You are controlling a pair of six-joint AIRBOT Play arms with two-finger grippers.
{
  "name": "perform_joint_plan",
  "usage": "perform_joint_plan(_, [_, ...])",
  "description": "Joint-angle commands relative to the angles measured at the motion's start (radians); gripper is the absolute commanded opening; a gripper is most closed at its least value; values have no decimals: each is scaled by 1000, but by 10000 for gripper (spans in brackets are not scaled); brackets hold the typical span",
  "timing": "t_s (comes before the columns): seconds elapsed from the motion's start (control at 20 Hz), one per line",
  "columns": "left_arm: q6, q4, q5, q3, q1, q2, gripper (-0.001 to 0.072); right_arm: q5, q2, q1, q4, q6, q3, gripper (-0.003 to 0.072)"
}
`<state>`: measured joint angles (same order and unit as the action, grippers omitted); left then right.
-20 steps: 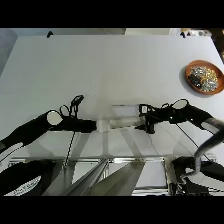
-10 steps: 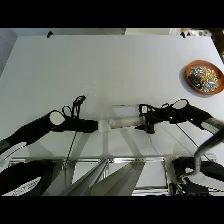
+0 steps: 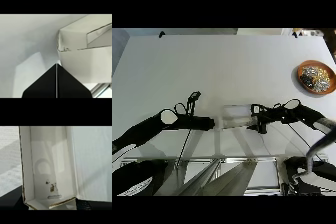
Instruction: Fold the box and place the chain.
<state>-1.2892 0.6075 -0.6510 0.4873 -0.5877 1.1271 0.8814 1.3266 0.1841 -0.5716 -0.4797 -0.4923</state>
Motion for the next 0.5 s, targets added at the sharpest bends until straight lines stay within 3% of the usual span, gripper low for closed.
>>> perform_joint_plan(0.0, [36,-45,8,37,-30,-8,84,0,-1,0,0,0,-1,275])
perform_joint_plan(0.1, [35,-56,15,53,-45,-8,224,0,-1,0,0,0,-1,275])
perform_joint_plan(0.4, [34,-57,23,55,-69,3,233,0,-1,0,0,0,-1,275])
perform_joint_plan(0.45, [34,-57,24,56,-73,11,279,0,-1,0,0,0,-1,275])
